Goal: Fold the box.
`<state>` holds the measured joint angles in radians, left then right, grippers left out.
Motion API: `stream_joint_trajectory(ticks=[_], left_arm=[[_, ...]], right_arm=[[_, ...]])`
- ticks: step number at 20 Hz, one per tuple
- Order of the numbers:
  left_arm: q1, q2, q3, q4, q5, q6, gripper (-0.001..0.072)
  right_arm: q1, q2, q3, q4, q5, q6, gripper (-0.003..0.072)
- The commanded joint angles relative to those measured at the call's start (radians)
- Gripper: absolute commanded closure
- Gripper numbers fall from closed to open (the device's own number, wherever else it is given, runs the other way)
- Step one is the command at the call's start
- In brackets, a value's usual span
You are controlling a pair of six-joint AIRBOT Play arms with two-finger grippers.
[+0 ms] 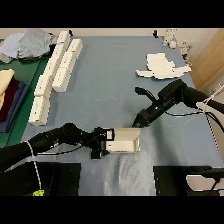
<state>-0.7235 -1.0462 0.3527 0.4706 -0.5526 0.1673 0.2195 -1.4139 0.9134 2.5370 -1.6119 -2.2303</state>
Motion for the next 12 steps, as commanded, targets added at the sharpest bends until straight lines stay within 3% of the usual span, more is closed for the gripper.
stream_joint_trajectory(ticks=[1,6,12], left_arm=[[0.000,0.000,0.001,0.000,0.000,0.000,0.0235],[0.000,0.000,0.001,0.000,0.000,0.000,0.0235],[0.000,0.000,0.001,0.000,0.000,0.000,0.0236]], right_arm=[[0.089,0.072,-0.016,-0.079,0.079,-0.050,0.0687],[0.261,0.242,-0.133,-0.232,0.416,-0.082,0.0687],[0.485,0.489,-0.361,-0.245,0.831,-0.232,0.0686]])
